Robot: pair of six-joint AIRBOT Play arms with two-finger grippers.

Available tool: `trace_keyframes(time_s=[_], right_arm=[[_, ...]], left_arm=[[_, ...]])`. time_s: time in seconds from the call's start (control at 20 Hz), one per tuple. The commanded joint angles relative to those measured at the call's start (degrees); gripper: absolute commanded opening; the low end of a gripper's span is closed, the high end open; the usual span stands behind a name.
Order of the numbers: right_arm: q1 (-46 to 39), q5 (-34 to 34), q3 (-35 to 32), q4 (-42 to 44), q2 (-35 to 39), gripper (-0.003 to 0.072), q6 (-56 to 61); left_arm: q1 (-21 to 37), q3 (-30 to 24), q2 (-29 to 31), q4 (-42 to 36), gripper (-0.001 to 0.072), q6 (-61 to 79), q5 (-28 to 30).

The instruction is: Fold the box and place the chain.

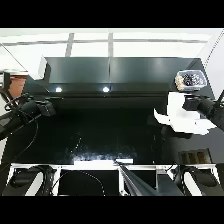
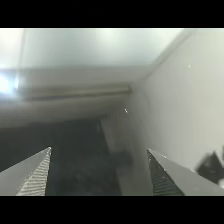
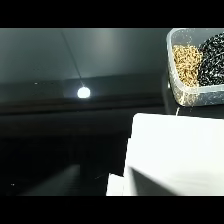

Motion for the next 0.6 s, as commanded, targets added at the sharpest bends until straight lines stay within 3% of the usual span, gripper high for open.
trace_keyframes(time_s=[0.0, 0.1, 0.15, 0.3, 0.45, 0.55], right_arm=[[-0.15, -1.92, 0.00, -0.50, 0.02, 0.0705, 0.04], [-2.01, -0.81, 1.53, -8.04, -0.39, 0.0696, 7.82], [-4.63, -2.14, 4.26, -16.13, -1.49, 0.0696, 15.61], [-16.68, -10.25, 13.44, -32.89, -8.85, 0.0696, 26.12], [-31.58, -12.28, 16.11, -31.50, -18.34, 0.0696, 28.20], [-40.39, -12.76, 16.13, -24.87, -24.37, 0.0696, 27.65]], left_arm=[[-0.04, -0.02, -1.49, -0.31, 0.0700, -1.01, -3.72], [0.04, 0.17, -1.92, 0.20, 0.0699, -4.76, -2.36], [0.02, 0.59, -2.23, 1.60, 0.0698, -6.69, -1.36], [0.02, 3.32, -3.54, 10.88, 0.0681, -13.81, -1.33], [0.02, 4.24, -3.96, 15.45, 0.0681, -18.86, -2.38], [-0.07, 4.24, -3.96, 15.39, 0.0685, -18.36, -4.15]])
